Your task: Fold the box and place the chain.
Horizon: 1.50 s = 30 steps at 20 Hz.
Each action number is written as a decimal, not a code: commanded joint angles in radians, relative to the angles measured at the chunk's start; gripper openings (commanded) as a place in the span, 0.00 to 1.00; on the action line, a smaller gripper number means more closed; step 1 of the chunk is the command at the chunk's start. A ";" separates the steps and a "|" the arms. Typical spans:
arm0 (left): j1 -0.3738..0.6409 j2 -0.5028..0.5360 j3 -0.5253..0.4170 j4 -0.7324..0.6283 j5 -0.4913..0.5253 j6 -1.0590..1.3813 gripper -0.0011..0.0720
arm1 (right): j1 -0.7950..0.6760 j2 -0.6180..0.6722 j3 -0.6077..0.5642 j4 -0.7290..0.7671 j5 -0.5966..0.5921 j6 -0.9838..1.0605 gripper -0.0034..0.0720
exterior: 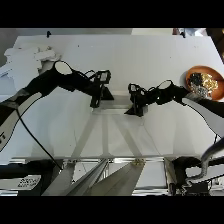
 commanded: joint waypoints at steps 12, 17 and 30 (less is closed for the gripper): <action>-0.003 -0.109 0.000 -0.045 0.362 -0.086 0.03 | 0.001 -0.001 0.000 0.000 0.000 0.000 0.45; 0.042 -0.027 0.000 -0.044 0.197 -0.085 0.03 | 0.001 0.000 0.000 0.000 0.000 0.000 0.45; 0.089 0.019 -0.041 0.297 -0.157 -0.306 0.02 | 0.001 -0.001 0.000 0.000 0.000 0.000 0.45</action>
